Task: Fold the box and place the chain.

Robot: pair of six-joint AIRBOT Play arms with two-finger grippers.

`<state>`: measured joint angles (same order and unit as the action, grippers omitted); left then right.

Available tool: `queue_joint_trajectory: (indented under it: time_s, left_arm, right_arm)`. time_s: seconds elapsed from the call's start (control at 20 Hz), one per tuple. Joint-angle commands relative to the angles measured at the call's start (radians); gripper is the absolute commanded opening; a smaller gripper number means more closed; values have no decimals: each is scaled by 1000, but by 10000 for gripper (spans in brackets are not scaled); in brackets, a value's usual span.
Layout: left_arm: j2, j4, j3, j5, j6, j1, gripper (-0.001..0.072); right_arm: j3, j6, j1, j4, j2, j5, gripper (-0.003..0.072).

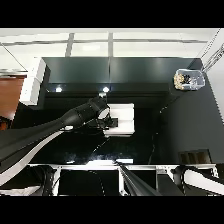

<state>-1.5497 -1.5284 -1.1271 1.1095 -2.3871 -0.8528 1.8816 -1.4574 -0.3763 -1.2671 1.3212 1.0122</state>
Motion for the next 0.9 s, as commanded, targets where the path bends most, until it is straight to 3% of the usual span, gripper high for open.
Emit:
queue_joint_trajectory:
  time_s: [0.0,0.4,0.85]
  left_arm:
    - [0,0,0,0,0,0,29]
    - [0,0,0,-1,0,0,29]
    - [0,0,0,-1,0,0,29]
  right_arm:
    - [2,-1,-38,-1,29,4,15]
    - [-16,0,-53,-1,243,134,17]
    - [-27,-32,-21,37,491,146,19]
